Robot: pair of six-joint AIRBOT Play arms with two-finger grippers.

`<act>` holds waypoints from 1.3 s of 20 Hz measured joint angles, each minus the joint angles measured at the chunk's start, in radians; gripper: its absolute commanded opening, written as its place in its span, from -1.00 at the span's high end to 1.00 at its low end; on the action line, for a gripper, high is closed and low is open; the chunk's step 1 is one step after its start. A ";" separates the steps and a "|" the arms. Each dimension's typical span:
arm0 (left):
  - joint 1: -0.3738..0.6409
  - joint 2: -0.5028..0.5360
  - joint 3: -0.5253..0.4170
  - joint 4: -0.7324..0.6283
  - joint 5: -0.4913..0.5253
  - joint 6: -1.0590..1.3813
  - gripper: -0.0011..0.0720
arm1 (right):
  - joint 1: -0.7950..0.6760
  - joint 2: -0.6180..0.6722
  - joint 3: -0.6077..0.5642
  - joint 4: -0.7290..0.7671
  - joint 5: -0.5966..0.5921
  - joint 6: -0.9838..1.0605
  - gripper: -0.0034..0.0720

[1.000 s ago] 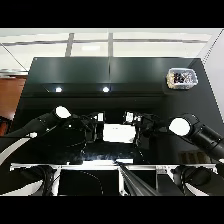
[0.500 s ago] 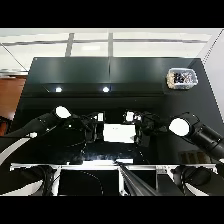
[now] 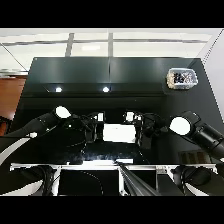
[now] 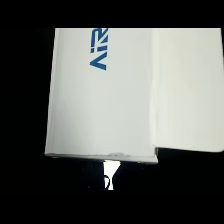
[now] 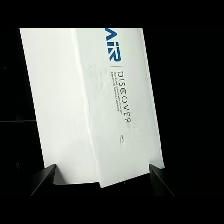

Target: Fold the box and place the chain.

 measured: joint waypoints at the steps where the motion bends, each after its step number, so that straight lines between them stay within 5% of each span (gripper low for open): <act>1: 0.000 0.000 0.000 0.000 0.000 0.000 -0.28 | 0.004 0.000 0.000 0.003 0.002 0.000 -0.94; 19: 0.000 0.000 0.000 0.000 0.000 0.000 -0.28 | 0.052 0.000 0.001 0.003 -0.084 0.019 -0.94; 26: 0.000 0.000 0.000 0.000 0.000 0.000 -0.28 | 0.042 0.000 0.058 0.061 -0.033 0.019 -0.93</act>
